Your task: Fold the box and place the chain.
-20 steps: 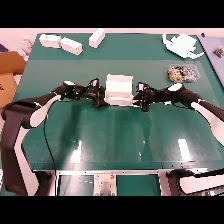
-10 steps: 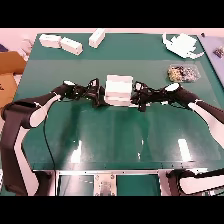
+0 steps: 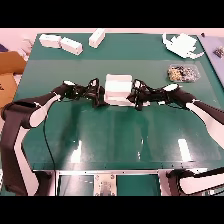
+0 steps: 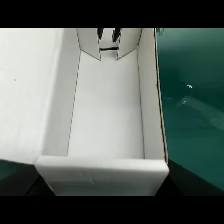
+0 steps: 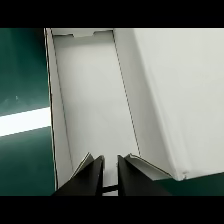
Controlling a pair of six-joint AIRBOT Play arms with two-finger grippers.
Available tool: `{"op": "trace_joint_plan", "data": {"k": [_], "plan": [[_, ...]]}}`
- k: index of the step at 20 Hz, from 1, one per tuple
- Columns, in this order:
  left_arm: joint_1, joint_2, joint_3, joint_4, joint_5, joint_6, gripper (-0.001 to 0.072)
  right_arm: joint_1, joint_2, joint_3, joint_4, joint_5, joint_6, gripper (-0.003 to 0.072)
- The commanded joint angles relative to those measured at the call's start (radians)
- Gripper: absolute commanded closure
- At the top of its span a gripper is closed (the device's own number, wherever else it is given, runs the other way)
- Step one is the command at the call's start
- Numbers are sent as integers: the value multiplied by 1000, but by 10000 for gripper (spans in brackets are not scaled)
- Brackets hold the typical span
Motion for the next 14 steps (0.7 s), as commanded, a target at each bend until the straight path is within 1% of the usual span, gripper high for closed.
{"op": "trace_joint_plan", "data": {"k": [1,3,4,5,6,7,8,10,13,14], "plan": [[0,0,0,0,0,0,352,1,-14,4,23,9,-8,555],[0,0,0,0,0,0,352,0,-16,4,25,9,-25,528],[0,0,0,0,0,0,352,0,-16,5,25,9,-26,467],[0,0,0,0,0,0,352,-2,-16,5,25,9,-28,438],[0,0,0,0,0,0,352,-4,-16,6,25,18,-35,293],[0,0,0,0,0,0,352,-4,-16,6,24,21,-37,169],[0,0,0,0,0,0,352,-4,-17,6,24,28,-48,169],[0,0,0,0,0,0,352,-4,-19,8,22,35,-50,128],[0,0,0,0,0,0,352,-4,-19,9,22,35,-51,127],[0,0,0,0,0,0,352,-4,-20,10,22,35,-50,84]]}}
